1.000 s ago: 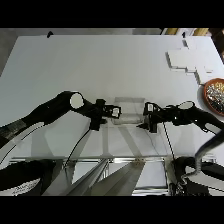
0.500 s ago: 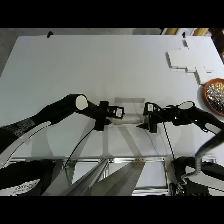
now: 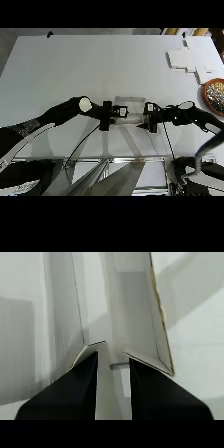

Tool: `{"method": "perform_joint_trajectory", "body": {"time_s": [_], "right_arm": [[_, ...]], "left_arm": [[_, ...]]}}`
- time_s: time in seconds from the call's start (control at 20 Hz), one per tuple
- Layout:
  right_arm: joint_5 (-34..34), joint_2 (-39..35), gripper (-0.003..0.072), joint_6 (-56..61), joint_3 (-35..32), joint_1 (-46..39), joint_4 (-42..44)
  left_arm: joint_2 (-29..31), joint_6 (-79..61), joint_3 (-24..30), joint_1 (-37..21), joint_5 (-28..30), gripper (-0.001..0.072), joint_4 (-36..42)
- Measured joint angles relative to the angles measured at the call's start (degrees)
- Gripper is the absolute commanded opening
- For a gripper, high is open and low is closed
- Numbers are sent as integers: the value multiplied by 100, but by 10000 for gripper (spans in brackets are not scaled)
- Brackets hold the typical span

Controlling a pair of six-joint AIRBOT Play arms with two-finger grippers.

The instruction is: Fold the box and place the chain.

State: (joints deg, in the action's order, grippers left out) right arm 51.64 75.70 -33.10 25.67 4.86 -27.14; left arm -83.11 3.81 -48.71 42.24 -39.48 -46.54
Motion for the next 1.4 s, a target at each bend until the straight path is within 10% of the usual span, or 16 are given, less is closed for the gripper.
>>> {"method": "perform_joint_trajectory", "body": {"time_s": [0.15, 0.3, 0.55, 0.7, 0.8, 1.4], "right_arm": [[0, 0, 409, 0, 0, 0, 0], [0, 0, 409, -7, 0, 0, -2], [2, 0, 409, -4, 0, 0, -2], [4, 0, 409, -11, 0, 0, -9], [2, 0, 409, -7, 0, 0, -7], [2, 0, 409, 2, 0, 0, 0]], "left_arm": [[-48, 0, 0, 55, 118, 248, 142], [-76, 2, 0, 85, 142, 461, 201], [-92, 15, 0, 131, 151, 508, 225], [-9, 55, 0, 138, 94, 348, 192], [192, 337, 0, 125, -35, 27, 125], [1808, 6719, 468, -1117, -1134, 4, -1552]]}}
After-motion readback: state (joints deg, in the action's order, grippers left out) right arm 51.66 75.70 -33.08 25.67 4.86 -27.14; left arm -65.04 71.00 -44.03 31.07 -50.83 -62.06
